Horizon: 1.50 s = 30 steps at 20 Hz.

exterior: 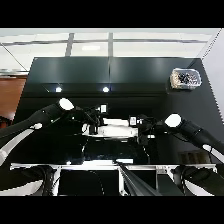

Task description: Fold the box and place the chain.

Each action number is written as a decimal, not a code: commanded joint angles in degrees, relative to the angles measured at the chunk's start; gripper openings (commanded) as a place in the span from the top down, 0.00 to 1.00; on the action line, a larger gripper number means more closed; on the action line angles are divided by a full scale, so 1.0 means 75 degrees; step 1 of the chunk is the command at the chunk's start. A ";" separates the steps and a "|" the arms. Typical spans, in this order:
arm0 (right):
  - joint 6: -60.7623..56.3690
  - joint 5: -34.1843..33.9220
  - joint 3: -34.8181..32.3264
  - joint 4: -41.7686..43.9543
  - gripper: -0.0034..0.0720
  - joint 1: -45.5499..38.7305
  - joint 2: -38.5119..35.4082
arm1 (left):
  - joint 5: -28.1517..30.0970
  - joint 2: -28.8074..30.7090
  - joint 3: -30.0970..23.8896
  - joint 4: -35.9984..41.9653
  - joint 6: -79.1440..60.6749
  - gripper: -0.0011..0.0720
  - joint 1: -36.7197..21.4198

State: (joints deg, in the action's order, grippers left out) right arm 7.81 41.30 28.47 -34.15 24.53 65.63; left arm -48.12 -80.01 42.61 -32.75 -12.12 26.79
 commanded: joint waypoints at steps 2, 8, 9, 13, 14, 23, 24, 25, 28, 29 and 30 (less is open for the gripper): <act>0.0029 -0.0195 -0.0015 0.0006 0.02 -0.0128 0.0047 | -0.0020 -0.0003 0.0006 -0.0003 -0.0009 0.94 -0.0003; 0.0466 0.0073 -0.0023 0.0154 0.02 -0.0434 0.0050 | -0.0020 -0.0003 0.0006 -0.0003 -0.0009 0.94 -0.0003; 0.0606 0.0017 -0.0023 0.0312 0.02 -0.0396 0.0050 | -0.0023 -0.0003 0.0006 0.0000 -0.0009 0.94 -0.0003; 0.0740 -0.0067 -0.0023 0.0487 0.02 -0.0385 0.0117 | -0.0023 -0.0003 0.0006 0.0000 -0.0009 0.94 -0.0003; 0.0743 -0.0073 -0.0023 0.0487 0.02 -0.0382 0.0152 | -0.0023 -0.0003 0.0006 0.0000 -0.0009 0.94 -0.0003; 0.0769 -0.0087 -0.0023 0.0300 0.02 -0.0382 0.0393 | -0.0015 -0.0003 0.0006 -0.0003 -0.0009 0.94 -0.0003; 0.0769 -0.0090 -0.0023 0.0332 0.02 -0.0382 0.0431 | -0.0017 -0.0003 0.0006 -0.0003 -0.0009 0.94 -0.0003; 0.0769 -0.0090 -0.0023 0.0347 0.02 -0.0382 0.0507 | -0.0017 -0.0003 0.0006 0.0000 -0.0009 0.94 -0.0003; 0.0772 -0.0111 -0.0017 0.0338 0.02 -0.0350 0.0545 | -0.0020 -0.0003 0.0006 0.0000 -0.0009 0.94 -0.0003; 0.0772 -0.0114 -0.0017 0.0338 0.02 -0.0350 0.0545 | -0.0020 -0.0003 0.0006 0.0000 -0.0009 0.94 -0.0003; 0.0772 -0.0117 -0.0017 0.0338 0.02 -0.0350 0.0545 | -0.0020 -0.0003 0.0006 0.0000 -0.0009 0.94 -0.0003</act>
State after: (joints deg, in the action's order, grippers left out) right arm 13.69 40.53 28.32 -31.55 21.82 69.49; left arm -48.25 -80.01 42.61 -32.75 -12.19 26.79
